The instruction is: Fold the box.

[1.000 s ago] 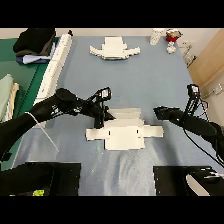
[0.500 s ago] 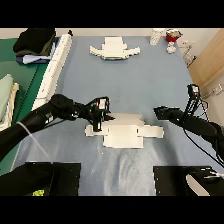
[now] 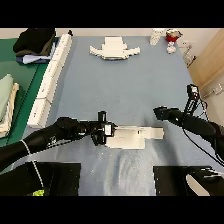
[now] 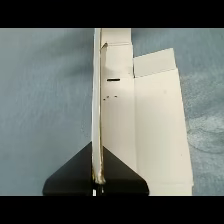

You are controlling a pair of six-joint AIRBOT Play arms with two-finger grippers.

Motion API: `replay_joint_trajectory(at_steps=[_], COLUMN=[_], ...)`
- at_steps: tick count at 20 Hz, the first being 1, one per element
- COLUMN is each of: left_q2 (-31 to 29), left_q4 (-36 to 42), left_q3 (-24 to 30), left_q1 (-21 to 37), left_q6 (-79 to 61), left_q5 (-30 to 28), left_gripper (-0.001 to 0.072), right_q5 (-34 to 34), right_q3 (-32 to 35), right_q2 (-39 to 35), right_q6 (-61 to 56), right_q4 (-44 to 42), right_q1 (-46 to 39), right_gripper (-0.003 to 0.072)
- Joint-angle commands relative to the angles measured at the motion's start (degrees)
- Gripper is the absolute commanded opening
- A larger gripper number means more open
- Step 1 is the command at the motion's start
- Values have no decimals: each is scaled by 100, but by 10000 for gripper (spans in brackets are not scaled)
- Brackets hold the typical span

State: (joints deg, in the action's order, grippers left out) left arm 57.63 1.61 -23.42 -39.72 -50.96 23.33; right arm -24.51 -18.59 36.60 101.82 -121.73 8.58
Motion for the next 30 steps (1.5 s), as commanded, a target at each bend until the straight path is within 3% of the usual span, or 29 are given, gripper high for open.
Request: replay_joint_trajectory(at_steps=[1, 5, 9, 13, 16, 30], left_q2=[243, 227, 94, 127, 166, 603], left_q4=[273, 249, -719, -2090, -2702, -2111], left_q3=[63, -66, -525, -898, -938, -942], left_q1=[-96, -90, 37, 586, 927, 1078], left_q6=[-68, 621, 1840, 3202, 3600, 3495], left_q5=[-229, -533, -422, 1276, 1738, 2140], left_gripper=[11, 13, 13, 14, 14, 14], right_q5=[-13, -11, -11, -11, -11, -13], right_q3=[-2, -2, -4, -2, -2, -2], right_q2=[133, 203, 201, 201, 201, 201], right_q6=[-4, -4, -4, -4, -4, -4], right_q4=[-20, -24, -221, -219, -219, -260], right_q1=[-2, 0, 0, 0, 0, 2], right_gripper=[485, 485, 484, 485, 485, 484])
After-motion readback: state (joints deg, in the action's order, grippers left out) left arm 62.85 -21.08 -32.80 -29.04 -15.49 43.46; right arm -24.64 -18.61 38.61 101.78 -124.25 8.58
